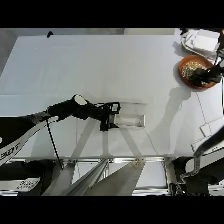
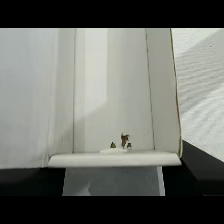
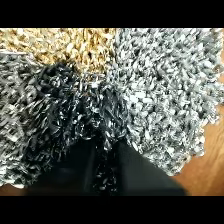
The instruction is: Fold the box and place the chain.
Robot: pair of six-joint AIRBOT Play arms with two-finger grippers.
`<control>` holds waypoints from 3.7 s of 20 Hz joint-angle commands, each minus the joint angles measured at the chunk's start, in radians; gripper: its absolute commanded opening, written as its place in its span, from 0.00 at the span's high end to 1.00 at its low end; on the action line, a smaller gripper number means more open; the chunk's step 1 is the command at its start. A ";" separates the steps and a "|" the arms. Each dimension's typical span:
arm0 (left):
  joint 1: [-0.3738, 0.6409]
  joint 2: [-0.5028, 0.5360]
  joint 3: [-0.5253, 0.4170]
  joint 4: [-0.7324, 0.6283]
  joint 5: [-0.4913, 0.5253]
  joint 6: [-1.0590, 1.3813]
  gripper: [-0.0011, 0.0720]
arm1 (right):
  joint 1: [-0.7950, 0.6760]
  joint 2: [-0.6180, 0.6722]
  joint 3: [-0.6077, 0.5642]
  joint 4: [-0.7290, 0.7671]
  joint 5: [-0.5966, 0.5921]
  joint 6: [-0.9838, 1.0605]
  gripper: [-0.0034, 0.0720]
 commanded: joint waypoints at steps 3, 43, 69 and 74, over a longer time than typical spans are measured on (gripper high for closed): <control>0.000 0.000 0.001 0.000 0.000 0.000 0.53 | -0.001 0.020 0.001 0.001 -0.021 0.000 0.94; 0.000 0.000 0.001 0.000 0.000 0.000 0.53 | 0.599 1.107 -0.418 0.501 0.621 -0.249 0.94; 0.000 0.000 0.001 0.000 0.000 0.000 0.53 | 0.994 0.735 -0.843 0.495 -0.113 -0.193 0.69; 0.000 0.000 0.001 0.000 0.000 0.000 0.53 | 0.837 0.871 -0.734 0.423 0.116 -0.135 0.69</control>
